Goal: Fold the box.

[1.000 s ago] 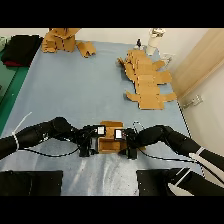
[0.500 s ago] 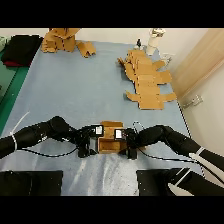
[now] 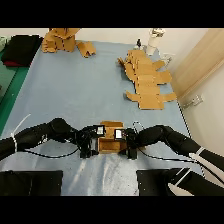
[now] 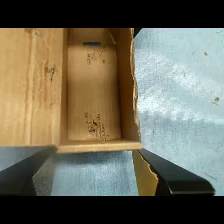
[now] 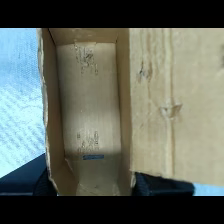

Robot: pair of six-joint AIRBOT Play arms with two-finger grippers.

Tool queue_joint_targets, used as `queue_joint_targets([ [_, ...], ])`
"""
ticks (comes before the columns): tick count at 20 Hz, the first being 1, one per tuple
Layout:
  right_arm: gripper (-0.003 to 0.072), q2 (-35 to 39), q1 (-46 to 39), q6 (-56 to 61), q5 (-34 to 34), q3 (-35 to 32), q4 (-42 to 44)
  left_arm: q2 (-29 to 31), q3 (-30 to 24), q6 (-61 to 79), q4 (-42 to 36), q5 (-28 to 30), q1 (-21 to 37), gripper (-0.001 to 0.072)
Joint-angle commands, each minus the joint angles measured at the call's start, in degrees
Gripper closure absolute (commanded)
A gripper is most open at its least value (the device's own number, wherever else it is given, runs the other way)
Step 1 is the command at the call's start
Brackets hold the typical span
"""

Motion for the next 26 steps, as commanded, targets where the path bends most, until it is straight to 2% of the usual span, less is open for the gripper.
queue_joint_targets([
  [1, 0.0188, 0.0, 0.0, 0.0, 0.0, 0.0, 0.0, 0.0, -0.3, -0.2, -0.5, 1.5, -1.3, 0.0005],
  [9, 0.0188, 0.0, 0.0, 0.0, 0.0, 0.0, 0.0, -0.1, -1.1, -0.2, -1.5, 8.0, -5.3, 0.0005],
  [16, 0.0188, 0.0, 0.0, 0.0, 0.0, 0.0, 0.0, -1.2, -1.1, -0.2, -2.6, 7.9, -5.6, 0.0007],
  [17, 0.0188, 0.0, 0.0, 0.0, 0.0, 0.0, 0.0, -1.2, -1.1, -0.2, -2.6, 8.0, -5.6, 0.002],
  [18, 0.0188, 0.0, 0.0, 0.0, 0.0, 0.0, 0.0, -1.2, -1.1, -0.2, -2.6, 8.0, -5.6, 0.018],
  [19, 0.0188, 0.0, 0.0, 0.0, 0.0, 0.0, 0.0, -1.2, -1.1, -0.2, -2.6, 8.0, -5.6, 0.0243],
  [26, 0.0188, 0.0, 0.0, 0.0, 0.0, 0.0, 0.0, -1.2, -1.1, -0.2, -2.6, 8.0, -5.6, 0.0244],
])
